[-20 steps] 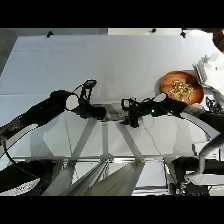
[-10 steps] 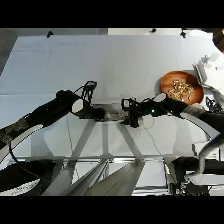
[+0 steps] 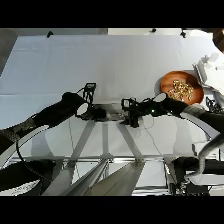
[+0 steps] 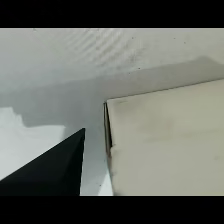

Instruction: Fold the box and place the chain.

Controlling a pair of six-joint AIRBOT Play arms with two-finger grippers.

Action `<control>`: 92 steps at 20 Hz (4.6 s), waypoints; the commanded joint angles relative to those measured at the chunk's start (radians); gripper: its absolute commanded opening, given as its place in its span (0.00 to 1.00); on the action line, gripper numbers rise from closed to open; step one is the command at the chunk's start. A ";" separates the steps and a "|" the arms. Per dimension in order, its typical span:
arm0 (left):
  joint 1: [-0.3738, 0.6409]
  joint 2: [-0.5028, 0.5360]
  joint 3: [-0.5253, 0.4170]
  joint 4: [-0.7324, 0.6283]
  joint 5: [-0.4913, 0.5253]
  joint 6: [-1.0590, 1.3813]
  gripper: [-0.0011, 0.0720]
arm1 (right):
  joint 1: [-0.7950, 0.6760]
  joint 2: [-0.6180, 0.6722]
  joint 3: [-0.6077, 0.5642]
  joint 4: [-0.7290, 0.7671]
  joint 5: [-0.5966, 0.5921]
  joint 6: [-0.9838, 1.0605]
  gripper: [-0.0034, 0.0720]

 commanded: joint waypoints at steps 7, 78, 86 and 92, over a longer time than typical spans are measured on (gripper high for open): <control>-0.029 -0.048 0.015 0.017 -0.005 -0.146 0.27 | 0.000 0.000 0.001 0.000 0.000 0.000 0.74; 0.530 -0.070 -0.167 -1.027 -0.186 2.691 0.98 | 0.000 0.000 0.001 0.000 0.000 0.000 0.74; 0.533 -0.072 -0.167 -1.001 -0.200 2.687 0.98 | 0.000 0.000 0.001 0.000 0.000 0.000 0.74; 0.532 -0.072 -0.167 -1.001 -0.220 2.660 0.98 | 0.000 0.000 0.001 0.000 0.000 0.000 0.74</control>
